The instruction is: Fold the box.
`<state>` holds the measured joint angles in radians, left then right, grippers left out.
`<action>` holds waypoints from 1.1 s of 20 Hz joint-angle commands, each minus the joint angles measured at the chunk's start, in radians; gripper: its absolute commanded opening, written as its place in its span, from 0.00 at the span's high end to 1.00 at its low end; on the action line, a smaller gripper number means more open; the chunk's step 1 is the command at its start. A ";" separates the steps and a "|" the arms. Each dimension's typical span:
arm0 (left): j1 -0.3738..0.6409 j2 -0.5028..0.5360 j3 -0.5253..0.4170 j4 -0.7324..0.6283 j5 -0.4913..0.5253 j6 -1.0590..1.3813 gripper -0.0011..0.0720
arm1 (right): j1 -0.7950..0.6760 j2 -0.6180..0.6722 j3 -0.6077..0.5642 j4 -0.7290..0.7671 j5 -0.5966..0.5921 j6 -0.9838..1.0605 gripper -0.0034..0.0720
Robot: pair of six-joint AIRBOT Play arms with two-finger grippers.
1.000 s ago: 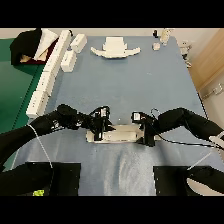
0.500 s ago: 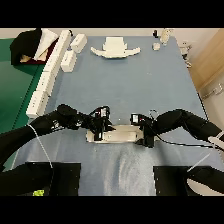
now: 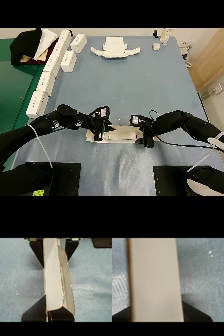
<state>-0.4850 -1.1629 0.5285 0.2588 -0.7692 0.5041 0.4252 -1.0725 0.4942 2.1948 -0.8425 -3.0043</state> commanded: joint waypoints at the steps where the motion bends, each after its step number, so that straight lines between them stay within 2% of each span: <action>1: -0.001 0.001 0.000 0.000 0.001 0.000 0.97 | 0.001 0.000 -0.006 -0.004 -0.003 0.001 0.27; 22: -0.001 0.001 0.002 -0.008 0.000 0.000 0.97 | 0.001 0.000 -0.005 -0.003 -0.007 0.002 0.25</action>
<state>-0.4854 -1.1633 0.5293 0.2554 -0.7689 0.5045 0.4252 -1.0721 0.4896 2.1914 -0.8494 -3.0032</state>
